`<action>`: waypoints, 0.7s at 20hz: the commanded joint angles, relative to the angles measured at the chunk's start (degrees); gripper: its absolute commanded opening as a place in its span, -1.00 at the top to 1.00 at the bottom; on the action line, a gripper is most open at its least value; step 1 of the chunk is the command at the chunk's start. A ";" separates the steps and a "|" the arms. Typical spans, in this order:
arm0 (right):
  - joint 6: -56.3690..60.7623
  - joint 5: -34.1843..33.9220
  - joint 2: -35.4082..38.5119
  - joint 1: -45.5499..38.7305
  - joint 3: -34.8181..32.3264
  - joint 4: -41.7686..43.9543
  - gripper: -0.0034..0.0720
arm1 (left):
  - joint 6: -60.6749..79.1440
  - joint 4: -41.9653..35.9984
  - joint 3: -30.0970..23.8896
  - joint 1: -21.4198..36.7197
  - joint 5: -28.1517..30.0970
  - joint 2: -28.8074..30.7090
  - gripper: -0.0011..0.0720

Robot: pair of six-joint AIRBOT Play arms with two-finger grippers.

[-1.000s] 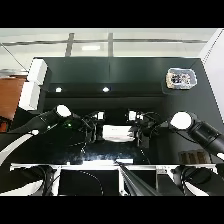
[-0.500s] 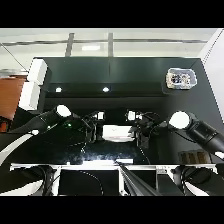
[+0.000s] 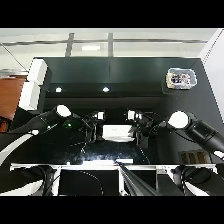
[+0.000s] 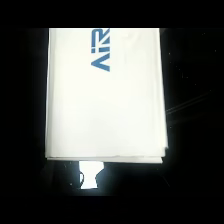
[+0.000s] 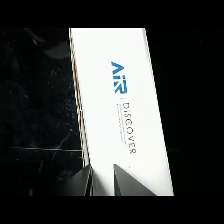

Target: Fold the box and place the chain.

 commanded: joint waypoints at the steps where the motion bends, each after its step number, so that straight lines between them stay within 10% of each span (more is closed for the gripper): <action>1: 2.75 0.00 -0.02 0.00 0.00 -1.25 0.44 | 0.02 0.02 0.04 0.00 0.00 0.00 -0.30; 14: 2.78 0.31 0.44 -0.02 0.48 -2.23 0.44 | 0.02 0.02 0.04 0.00 0.00 0.00 -0.30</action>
